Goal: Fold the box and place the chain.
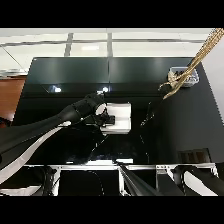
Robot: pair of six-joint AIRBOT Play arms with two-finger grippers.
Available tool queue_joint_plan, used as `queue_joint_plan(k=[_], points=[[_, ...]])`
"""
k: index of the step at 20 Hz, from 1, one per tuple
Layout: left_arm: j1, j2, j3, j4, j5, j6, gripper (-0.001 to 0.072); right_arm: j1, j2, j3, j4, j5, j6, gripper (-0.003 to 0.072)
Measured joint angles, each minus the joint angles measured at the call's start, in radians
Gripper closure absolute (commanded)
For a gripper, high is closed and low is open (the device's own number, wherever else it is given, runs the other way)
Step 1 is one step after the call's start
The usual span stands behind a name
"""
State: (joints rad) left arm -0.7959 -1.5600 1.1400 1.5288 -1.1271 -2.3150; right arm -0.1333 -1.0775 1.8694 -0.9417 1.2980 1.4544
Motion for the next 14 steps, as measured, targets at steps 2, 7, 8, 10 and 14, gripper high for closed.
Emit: queue_joint_plan(k=[2,7,8,10,14], points=[[0.000,0.000,0.000,0.000,0.000,0.000,0.0681,0.048,0.017,0.000,0.017,0.016,-0.002,0.0671],[0.000,0.000,0.000,0.000,0.000,0.000,0.0681,0.146,0.031,-0.003,0.025,0.075,-0.004,0.0671],[0.000,0.000,0.000,0.000,0.000,0.000,0.0682,0.161,0.033,-0.003,0.026,0.085,-0.004,0.0671],[0.000,0.000,0.000,0.000,0.000,0.000,0.0681,0.192,0.033,-0.006,0.027,0.098,-0.004,0.0671],[0.000,0.000,0.000,0.000,0.000,0.000,0.0682,0.250,0.034,-0.008,0.028,0.109,-0.004,0.0671]])
